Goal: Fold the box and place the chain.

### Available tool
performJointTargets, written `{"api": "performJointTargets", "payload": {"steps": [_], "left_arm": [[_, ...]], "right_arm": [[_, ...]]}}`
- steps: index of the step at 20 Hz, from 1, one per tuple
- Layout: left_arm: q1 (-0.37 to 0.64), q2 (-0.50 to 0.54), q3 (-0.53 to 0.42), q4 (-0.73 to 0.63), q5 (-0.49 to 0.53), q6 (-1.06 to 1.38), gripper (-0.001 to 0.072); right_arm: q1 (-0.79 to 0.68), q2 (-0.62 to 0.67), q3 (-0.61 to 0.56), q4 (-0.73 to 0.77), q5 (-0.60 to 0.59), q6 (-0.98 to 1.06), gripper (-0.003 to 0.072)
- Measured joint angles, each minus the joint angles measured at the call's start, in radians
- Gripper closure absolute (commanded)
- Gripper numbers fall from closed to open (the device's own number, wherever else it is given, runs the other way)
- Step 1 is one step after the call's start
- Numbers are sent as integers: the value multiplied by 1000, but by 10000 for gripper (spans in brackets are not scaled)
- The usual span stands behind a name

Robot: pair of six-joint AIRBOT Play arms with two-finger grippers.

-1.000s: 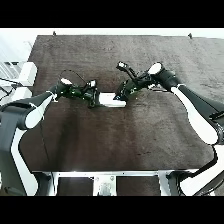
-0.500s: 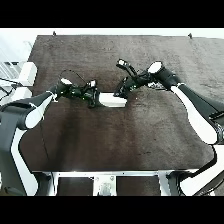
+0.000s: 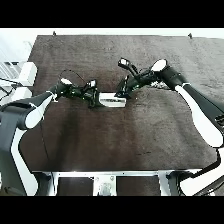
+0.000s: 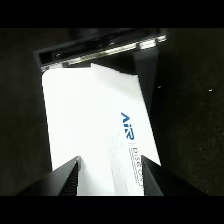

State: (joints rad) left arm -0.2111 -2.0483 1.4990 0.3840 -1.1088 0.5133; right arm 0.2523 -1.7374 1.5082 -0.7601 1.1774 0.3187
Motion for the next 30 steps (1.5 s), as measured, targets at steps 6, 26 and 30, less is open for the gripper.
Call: {"api": "performJointTargets", "payload": {"steps": [6, 26, 30], "left_arm": [[0, 0, 0, 0, 0, 0, 363], [0, 0, 0, 0, 0, 0, 362], [0, 0, 0, 0, 0, 0, 362]], "right_arm": [[7, -16, -17, 1, 10, -27, 182], [6, 8, -46, 18, 10, -95, 181], [-13, 25, -103, 92, -1, -150, 238]]}}
